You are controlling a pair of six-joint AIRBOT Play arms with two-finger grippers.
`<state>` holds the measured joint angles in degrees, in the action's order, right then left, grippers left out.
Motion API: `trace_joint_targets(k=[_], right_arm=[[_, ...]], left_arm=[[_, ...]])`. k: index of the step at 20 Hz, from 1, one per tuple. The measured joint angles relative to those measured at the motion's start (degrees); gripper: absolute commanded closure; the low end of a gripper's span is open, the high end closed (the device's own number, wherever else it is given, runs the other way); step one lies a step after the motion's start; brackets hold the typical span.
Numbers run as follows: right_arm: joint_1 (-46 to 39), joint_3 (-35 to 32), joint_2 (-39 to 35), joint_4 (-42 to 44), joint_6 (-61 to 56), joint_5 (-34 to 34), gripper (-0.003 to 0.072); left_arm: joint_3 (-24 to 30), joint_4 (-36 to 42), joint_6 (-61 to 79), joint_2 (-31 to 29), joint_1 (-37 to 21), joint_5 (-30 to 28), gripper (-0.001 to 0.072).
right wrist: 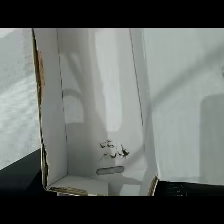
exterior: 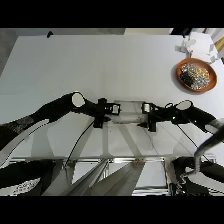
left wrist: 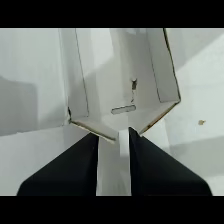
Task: Fold the box and place the chain.
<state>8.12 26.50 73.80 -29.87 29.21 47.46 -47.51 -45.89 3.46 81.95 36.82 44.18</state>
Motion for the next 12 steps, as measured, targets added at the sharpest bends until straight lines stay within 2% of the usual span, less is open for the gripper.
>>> trace_joint_targets(k=[4,6,12], right_arm=[[0.0,0.0,0.0,-0.1,0.0,0.0,0.0373],[0.0,0.0,0.0,0.1,-0.2,0.0,0.0373],[0.0,0.0,0.0,0.1,-0.3,0.0,0.0373]], left_arm=[[0.0,1.6,0.2,0.0,0.6,0.1,0.0532],[0.0,2.3,0.2,0.0,0.7,0.3,0.0668],[0.0,4.8,0.2,0.4,1.4,0.0,0.068]])
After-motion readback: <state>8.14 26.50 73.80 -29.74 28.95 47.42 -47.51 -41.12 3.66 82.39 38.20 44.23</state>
